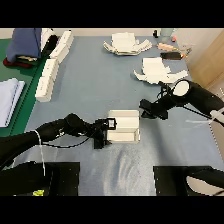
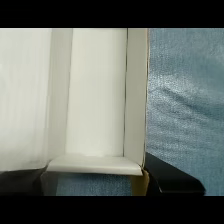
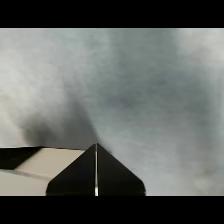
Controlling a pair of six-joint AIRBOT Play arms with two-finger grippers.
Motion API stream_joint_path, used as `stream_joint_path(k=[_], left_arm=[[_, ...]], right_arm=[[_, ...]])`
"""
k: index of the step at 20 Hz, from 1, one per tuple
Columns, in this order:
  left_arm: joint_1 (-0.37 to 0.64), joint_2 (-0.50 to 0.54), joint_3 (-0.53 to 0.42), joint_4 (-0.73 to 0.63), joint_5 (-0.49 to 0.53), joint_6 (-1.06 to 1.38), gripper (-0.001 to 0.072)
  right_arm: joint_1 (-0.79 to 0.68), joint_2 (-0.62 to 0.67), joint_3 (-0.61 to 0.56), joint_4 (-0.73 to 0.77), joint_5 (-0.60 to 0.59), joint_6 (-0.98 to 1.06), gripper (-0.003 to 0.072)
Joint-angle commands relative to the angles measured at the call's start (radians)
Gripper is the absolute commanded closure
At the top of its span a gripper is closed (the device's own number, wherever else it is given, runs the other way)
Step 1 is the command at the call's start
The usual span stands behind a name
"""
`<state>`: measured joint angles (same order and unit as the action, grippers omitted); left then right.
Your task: Fold the box.
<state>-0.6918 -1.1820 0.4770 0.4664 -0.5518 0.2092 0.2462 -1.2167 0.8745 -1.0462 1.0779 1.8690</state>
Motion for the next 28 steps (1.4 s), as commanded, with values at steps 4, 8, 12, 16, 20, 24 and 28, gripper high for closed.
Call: stream_joint_path(k=[4, 8, 12, 16, 20, 24, 28], left_arm=[[0.000, 0.000, -0.001, 0.001, -0.001, 0.000, 0.0218], [0.000, 0.000, -0.001, 0.001, -0.001, 0.000, 0.0219], [0.000, 0.000, -0.001, 0.001, 0.000, 0.000, 0.0219], [0.000, 0.000, -0.001, 0.001, 0.000, 0.000, 0.0219], [0.000, 0.000, -0.001, 0.001, 0.000, 0.000, 0.0219], [0.000, 0.000, 0.000, 0.001, -0.001, 0.000, 0.0219], [0.000, 0.000, 0.000, 0.001, 0.000, 0.000, 0.0218]], right_arm=[[-0.241, -0.239, 0.002, 0.583, 0.168, -0.501, 0.0685], [-0.225, -0.348, 0.058, 0.608, 0.426, -0.634, 0.0684], [-0.174, -0.333, 0.068, 0.605, 0.564, -0.794, 0.0684], [-0.100, -0.287, 0.068, 0.488, 0.552, -0.888, 0.0683], [0.010, -0.195, 0.055, 0.283, 0.424, -0.902, 0.0684], [0.125, -0.097, 0.029, 0.177, 0.261, -0.927, 0.0684], [0.237, -0.020, 0.008, 0.111, 0.111, -0.943, 0.0684]])
